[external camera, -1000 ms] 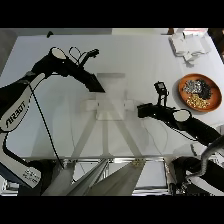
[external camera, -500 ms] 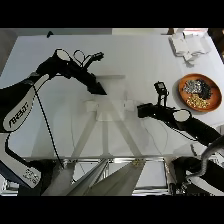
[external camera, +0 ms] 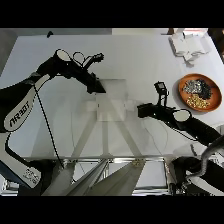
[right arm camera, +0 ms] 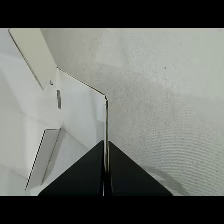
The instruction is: Fold the box and place the chain.
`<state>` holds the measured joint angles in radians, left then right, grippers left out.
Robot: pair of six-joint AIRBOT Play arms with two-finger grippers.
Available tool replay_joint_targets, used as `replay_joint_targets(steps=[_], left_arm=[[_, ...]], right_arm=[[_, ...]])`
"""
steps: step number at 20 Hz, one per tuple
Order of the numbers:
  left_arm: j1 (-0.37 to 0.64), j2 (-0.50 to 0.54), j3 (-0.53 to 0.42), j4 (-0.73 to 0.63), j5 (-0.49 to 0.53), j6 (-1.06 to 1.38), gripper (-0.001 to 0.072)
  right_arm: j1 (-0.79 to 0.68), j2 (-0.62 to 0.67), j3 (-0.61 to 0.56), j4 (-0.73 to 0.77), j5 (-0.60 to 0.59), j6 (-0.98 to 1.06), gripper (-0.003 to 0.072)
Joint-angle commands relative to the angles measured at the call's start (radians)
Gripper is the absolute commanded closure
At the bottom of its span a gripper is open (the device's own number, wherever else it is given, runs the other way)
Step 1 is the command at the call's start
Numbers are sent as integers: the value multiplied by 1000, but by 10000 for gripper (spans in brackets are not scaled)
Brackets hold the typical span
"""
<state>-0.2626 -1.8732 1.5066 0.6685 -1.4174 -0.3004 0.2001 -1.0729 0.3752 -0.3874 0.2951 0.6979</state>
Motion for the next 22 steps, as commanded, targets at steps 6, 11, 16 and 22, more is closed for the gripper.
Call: replay_joint_targets(steps=[6, 11, 16, 22], left_arm=[[-1, 0, 1, 2, -39, 103, 698], [-1, 0, 1, 2, -38, 102, 699], [-1, 0, 1, 2, -37, 103, 701], [-1, 0, 1, 2, -38, 103, 701]], right_arm=[[1, 1, 0, 0, 2, 0, 675], [1, 1, 0, 0, 2, 0, 675], [1, 1, 0, 0, 2, 0, 675], [1, 1, 0, -1, 0, 0, 675]])
